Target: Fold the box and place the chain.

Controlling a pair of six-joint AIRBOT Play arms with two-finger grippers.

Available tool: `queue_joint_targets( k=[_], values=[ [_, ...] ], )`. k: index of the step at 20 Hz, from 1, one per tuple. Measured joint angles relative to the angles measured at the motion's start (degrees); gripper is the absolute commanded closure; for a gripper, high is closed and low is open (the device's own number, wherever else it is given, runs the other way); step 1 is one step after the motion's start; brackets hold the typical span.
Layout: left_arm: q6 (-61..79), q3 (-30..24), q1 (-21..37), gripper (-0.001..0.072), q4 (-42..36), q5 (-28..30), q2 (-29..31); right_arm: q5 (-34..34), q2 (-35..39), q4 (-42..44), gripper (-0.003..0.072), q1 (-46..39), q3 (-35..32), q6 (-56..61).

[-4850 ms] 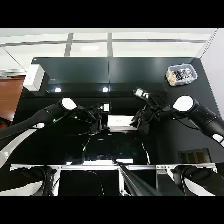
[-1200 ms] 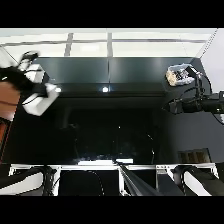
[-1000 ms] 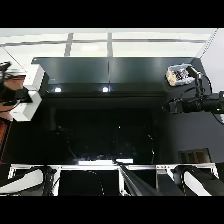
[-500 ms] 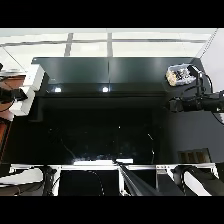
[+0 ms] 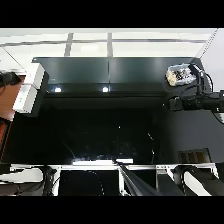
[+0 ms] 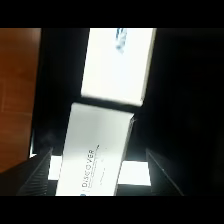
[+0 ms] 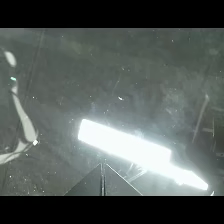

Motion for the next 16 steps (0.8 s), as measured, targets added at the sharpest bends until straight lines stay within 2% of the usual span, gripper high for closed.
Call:
queue_joint_targets(
  k=[1,2,5,6,8,10,13,16],
  values=[
    [-1.95,2.89,-0.44,0.0433,-0.39,-2.03,0.42,-0.94,0.00,0.04,0.0669,0.76,0.00,0.02],
    [-4.26,5.95,-1.01,0.0680,-0.94,-4.35,0.94,-2.19,0.00,0.26,0.0669,1.92,0.00,0.00],
    [-9.29,10.84,-3.80,0.0684,-4.87,-12.22,3.48,-9.51,-0.04,0.81,0.0669,7.67,0.00,0.00],
    [-10.01,10.69,-5.22,0.0684,-6.27,-14.12,4.87,-12.46,-0.13,0.90,0.0669,9.88,-0.15,-0.02],
    [-10.58,6.84,-9.44,0.0684,-8.24,-15.74,9.40,-18.78,-0.63,0.37,0.0669,14.12,-0.98,-0.02],
    [-10.32,-1.75,-14.86,0.0684,-9.29,-13.73,16.20,-25.59,-1.46,-0.81,0.0669,16.81,-3.10,0.31],
    [-10.80,-20.52,-22.01,0.0683,-6.49,-5.57,29.00,-34.95,-2.47,-2.25,0.0668,17.73,-7.52,1.14],
    [-11.21,-35.93,-24.81,0.0683,-4.42,0.98,40.37,-37.59,-2.95,-3.02,0.0669,17.07,-10.03,1.55]
  ],
)
